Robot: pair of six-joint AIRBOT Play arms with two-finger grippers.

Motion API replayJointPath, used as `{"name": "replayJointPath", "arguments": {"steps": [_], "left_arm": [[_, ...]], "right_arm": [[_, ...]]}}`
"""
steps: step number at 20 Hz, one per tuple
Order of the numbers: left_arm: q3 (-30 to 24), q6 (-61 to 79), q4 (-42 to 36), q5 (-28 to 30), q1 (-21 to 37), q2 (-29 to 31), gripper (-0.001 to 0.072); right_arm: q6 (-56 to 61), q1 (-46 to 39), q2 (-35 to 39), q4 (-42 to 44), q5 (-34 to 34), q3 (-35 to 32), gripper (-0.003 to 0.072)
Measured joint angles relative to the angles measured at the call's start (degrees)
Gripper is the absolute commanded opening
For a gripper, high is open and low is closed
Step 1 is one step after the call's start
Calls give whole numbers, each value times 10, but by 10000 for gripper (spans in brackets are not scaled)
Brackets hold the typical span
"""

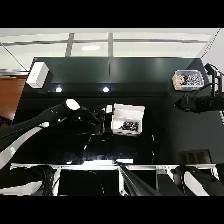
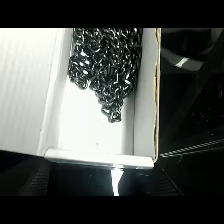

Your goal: Fold the box and place the chain.

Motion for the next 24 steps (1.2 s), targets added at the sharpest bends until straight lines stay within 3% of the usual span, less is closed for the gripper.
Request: {"name": "replayJointPath", "arguments": {"steps": [1,3,5,7,12,16,20,24], "left_arm": [[0,1,2,0,-1,0,665],[0,2,3,1,-3,0,474],[1,3,3,1,-3,0,471],[1,3,4,1,-4,0,471],[1,3,5,1,-4,0,468],[1,3,5,0,-4,0,468],[1,4,5,0,-4,0,467],[1,4,5,0,-4,0,467]], "right_arm": [[-9,5,0,0,0,0,441],[-22,17,-1,1,-6,0,441],[-30,37,-6,4,-19,0,444],[-52,72,-18,24,-30,0,701],[-117,168,-77,71,-125,0,696],[-244,215,-115,107,-185,2,695],[-361,231,-120,117,-134,17,695],[-385,245,-119,118,-73,14,695]]}}
